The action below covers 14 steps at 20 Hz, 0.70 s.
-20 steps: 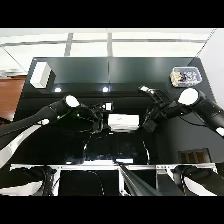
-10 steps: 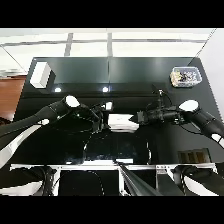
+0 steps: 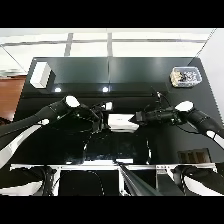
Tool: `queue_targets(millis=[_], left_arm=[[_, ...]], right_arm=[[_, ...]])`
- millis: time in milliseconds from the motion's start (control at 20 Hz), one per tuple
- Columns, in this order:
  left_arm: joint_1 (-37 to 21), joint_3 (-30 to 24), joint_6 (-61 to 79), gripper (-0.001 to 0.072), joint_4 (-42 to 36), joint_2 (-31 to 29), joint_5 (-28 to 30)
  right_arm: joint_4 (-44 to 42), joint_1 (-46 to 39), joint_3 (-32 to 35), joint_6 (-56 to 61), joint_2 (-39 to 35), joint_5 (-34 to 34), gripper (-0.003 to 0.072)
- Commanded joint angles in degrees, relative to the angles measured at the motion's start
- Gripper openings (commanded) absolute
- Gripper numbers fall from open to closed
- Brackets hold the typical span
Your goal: Fold the box and place the chain.
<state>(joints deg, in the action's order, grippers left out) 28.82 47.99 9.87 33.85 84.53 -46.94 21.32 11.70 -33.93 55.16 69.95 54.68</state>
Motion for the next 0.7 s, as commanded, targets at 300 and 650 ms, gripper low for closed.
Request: queue_targets(millis=[300,650], left_arm=[[0.0,0.0,-0.1,0.0352,0.0,0.0,0.3],[0.0,0.0,-0.1,0.0352,0.0,0.0,0.4]], right_arm=[[2.6,0.0,0.0,0.8,0.5,-2.3,0.0015],[3.4,0.0,0.0,0.8,0.5,-3.7,0.0015]])
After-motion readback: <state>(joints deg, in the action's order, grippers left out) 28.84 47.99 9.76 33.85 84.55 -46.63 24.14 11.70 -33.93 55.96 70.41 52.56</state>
